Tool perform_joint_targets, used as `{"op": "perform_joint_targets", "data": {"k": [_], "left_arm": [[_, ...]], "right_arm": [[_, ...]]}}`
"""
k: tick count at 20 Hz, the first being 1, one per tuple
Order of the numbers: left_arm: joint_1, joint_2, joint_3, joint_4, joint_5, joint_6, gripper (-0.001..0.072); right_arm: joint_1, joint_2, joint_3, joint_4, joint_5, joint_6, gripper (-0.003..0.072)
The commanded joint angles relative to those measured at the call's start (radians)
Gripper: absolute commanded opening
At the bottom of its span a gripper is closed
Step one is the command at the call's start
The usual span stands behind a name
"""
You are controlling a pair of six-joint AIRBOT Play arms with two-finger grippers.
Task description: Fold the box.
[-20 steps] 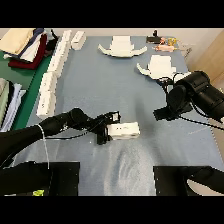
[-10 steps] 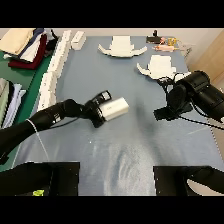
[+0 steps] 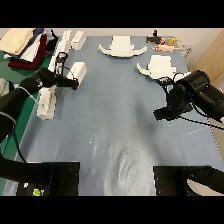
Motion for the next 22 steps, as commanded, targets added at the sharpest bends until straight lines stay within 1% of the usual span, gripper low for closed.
{"op": "perform_joint_targets", "data": {"k": [1,4,7,11,22], "left_arm": [[0.105,-0.183,0.214,0.009,-0.076,-0.068,0.0362],[0.111,-0.289,0.336,0.009,-0.092,-0.091,0.0362],[0.112,-0.357,0.402,0.013,-0.087,-0.109,0.0362],[0.110,-0.395,0.409,0.013,-0.028,-0.108,0.0362],[0.110,-0.401,0.409,0.007,-0.029,-0.109,0.0362]], "right_arm": [[0.001,0.000,0.001,0.001,0.000,0.000,0.0002],[0.001,0.000,0.001,0.001,0.000,0.000,0.0002],[0.001,0.000,0.001,0.001,0.000,0.000,0.0002],[0.001,0.000,0.001,0.001,0.000,0.000,0.0002],[0.001,0.000,0.001,0.001,0.000,0.000,0.0001]]}}
